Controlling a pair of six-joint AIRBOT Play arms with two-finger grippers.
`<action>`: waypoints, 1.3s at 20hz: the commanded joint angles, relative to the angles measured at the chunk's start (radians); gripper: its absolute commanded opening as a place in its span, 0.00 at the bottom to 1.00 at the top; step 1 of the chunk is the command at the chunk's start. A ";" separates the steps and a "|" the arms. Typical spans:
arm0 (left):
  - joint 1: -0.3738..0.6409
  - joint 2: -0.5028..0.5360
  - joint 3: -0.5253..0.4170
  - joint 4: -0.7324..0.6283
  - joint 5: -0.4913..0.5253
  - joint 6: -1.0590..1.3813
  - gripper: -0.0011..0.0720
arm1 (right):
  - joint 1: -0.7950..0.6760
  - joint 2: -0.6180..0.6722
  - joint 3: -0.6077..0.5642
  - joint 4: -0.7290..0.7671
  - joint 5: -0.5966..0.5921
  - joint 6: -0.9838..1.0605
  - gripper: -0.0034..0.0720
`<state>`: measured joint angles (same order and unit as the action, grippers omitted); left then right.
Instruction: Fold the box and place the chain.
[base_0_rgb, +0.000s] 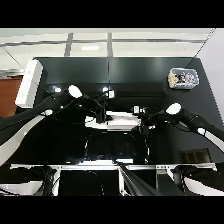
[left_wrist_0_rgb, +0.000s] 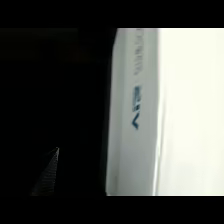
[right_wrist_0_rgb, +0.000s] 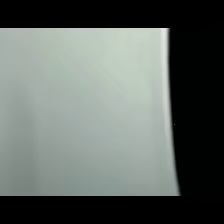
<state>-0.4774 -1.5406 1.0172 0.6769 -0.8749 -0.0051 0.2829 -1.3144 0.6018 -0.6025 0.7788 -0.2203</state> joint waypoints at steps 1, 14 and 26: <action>0.042 0.050 0.016 0.055 -0.047 -0.114 0.81 | 0.001 0.000 0.001 -0.001 0.002 -0.001 0.63; 0.113 0.222 -0.142 -0.109 -0.419 -0.735 0.05 | 0.023 0.000 0.000 -0.043 0.006 -0.001 0.30; 0.074 -0.026 -0.071 -0.225 -0.004 -0.680 0.05 | 0.023 -0.001 0.000 -0.042 0.002 0.002 0.30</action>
<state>-0.4061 -1.4910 0.9314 0.4404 -0.8482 -0.6743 0.3046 -1.3144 0.6014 -0.6430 0.7837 -0.2203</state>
